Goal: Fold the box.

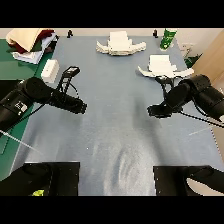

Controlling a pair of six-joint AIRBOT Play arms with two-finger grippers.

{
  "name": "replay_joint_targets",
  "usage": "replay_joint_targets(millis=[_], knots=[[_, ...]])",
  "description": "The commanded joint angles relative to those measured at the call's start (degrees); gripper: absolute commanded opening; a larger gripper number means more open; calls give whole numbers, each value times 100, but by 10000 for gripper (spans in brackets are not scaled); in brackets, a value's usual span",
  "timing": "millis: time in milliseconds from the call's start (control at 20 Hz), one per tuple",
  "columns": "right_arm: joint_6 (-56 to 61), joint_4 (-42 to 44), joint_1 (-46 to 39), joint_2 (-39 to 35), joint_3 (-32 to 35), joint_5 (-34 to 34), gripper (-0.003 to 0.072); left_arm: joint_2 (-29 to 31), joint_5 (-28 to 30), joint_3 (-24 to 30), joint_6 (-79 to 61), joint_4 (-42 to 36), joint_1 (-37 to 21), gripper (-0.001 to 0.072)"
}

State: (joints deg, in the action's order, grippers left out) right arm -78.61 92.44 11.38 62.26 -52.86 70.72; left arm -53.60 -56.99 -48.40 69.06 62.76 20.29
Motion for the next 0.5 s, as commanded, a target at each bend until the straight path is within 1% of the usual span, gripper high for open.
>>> replay_joint_targets(millis=[0,50,100,150,200,250,350,450], knots=[[369,-63,-50,74,-83,-201,19,2,0,2,-2,2,4,12],[391,-503,-168,197,-282,-107,22,2,0,2,-2,2,4,12],[424,-966,-391,409,-614,101,85,2,2,2,-2,2,4,12],[420,-1394,-730,710,-1080,330,199,2,2,2,-2,2,4,12],[409,-1635,-1147,1067,-1622,481,254,2,0,2,-2,2,4,12],[387,-1668,-1582,1427,-2168,511,297,2,0,2,-2,2,4,12],[197,-1401,-2483,2251,-3362,474,304,2,2,2,-2,2,4,12],[162,-763,-3261,3104,-4461,254,304,2,2,2,-2,2,4,12]])
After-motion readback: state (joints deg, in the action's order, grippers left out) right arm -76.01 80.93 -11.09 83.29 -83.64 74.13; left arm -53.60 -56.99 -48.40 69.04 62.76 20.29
